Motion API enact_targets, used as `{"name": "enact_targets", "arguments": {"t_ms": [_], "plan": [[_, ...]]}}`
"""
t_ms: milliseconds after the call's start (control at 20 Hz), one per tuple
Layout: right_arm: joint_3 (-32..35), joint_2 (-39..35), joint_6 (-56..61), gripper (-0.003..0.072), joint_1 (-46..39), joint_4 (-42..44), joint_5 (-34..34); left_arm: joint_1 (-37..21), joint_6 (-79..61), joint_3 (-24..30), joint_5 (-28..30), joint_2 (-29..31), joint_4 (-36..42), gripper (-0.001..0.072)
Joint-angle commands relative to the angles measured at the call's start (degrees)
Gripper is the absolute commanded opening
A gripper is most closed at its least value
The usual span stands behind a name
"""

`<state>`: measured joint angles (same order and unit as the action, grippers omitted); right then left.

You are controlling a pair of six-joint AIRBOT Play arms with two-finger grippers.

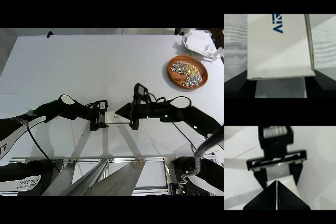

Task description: Fold the box and place the chain.

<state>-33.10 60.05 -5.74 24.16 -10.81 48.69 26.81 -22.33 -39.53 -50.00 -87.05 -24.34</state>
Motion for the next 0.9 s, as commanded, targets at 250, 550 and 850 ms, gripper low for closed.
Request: {"name": "enact_targets", "arguments": {"t_ms": [250,550,850], "plan": [[-0.04,-17.73,68.11,0.0012,-0.02,-54.47,-6.32,-0.02,-0.15,0.0,0.04,0.04,-0.11,0.0336],[0.09,-17.0,110.4,0.0012,0.0,-80.7,15.39,-0.02,-0.15,0.0,0.04,0.04,-0.11,0.0336],[7.21,-17.0,124.63,0.0012,0.0,-80.63,17.33,-0.02,-0.15,0.0,0.04,0.04,-0.11,0.0336]]}}
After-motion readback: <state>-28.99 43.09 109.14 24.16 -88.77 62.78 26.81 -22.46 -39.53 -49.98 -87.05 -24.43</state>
